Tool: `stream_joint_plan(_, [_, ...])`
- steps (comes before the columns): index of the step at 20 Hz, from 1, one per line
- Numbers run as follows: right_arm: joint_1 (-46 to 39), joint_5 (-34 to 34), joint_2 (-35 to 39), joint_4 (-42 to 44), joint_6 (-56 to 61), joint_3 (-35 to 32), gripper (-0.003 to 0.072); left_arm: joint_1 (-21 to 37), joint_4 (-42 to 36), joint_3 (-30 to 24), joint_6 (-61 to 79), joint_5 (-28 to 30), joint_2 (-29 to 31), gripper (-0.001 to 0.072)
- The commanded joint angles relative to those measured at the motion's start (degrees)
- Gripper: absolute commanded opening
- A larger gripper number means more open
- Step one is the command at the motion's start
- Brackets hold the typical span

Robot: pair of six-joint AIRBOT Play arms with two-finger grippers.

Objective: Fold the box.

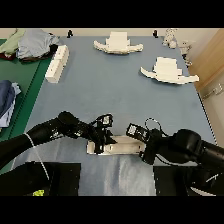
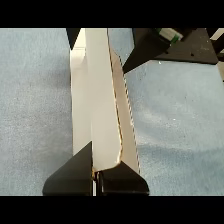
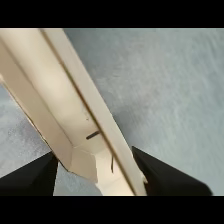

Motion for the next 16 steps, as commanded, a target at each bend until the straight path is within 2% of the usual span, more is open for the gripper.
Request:
stream_joint_plan(1, [-13.1, 4.5, 1.7, 21.9, -35.9, -3.5, 0.072, 0.0, 0.0, 0.0, 0.0, 0.0, 0.0, 0.0016])
stream_joint_plan(3, [-19.0, 4.6, 1.3, 30.5, -48.7, -5.3, 0.072, 0.0, 0.0, 0.0, 0.0, 0.0, 0.0, 0.0016])
stream_joint_plan(5, [-22.2, 4.9, 0.6, 32.6, -54.8, -5.8, 0.072, 0.0, 0.0, 0.0, 0.0, 0.0, 0.0, 0.0015])
stream_joint_plan(8, [-23.3, 5.1, -0.2, 32.1, -55.1, -5.9, 0.072, 0.0, 0.0, 0.0, 0.0, 0.0, 0.0, 0.0016])
stream_joint_plan(12, [-23.3, 0.6, 0.9, 31.3, -53.9, -5.9, 0.0708, 0.0, 0.0, 0.0, 0.0, 0.0, 0.1, 0.0016])
stream_joint_plan(16, [-23.3, 5.2, -0.6, 33.6, -54.6, -8.6, 0.0708, 0.0, 0.0, 0.0, 0.0, 0.0, 0.0, 0.0016])
